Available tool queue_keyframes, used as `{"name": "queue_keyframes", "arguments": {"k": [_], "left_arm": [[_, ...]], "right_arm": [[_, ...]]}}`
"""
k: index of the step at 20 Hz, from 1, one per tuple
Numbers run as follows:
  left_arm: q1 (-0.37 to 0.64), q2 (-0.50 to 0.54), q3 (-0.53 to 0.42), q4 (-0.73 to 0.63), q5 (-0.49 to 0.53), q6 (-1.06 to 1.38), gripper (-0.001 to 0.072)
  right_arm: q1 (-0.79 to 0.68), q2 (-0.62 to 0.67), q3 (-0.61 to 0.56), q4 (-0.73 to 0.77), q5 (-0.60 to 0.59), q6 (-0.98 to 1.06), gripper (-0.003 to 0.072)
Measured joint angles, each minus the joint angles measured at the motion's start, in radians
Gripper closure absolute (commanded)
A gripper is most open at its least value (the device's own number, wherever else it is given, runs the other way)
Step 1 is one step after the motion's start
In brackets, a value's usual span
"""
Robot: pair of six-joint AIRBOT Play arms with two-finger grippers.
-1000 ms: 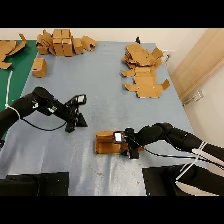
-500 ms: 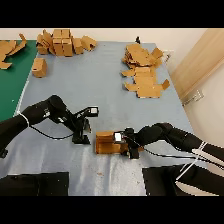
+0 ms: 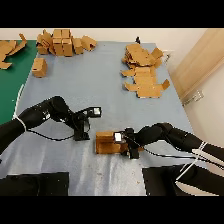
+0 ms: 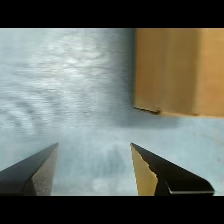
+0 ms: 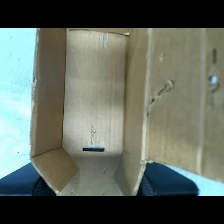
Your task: Fold the box.
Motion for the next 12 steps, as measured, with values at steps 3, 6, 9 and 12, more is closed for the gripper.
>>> {"name": "queue_keyframes", "arguments": {"k": [3,6,9,12], "left_arm": [[0.015,0.019,-0.02,-0.036,0.021,-0.008,0.0017],[0.01,0.079,-0.073,-0.049,-0.013,-0.011,0.0017],[-0.017,0.193,-0.151,-0.061,-0.03,-0.042,0.0017],[-0.078,0.287,-0.242,-0.077,-0.013,-0.044,0.0017]], "right_arm": [[0.0,0.0,0.0,0.0,0.001,0.0,0.0105],[0.0,0.0,0.0,0.0,0.001,0.0,0.0105],[0.0,0.0,0.0,0.0,0.001,0.0,0.0105],[0.0,0.0,0.0,0.0,0.001,0.0,0.0105]]}}
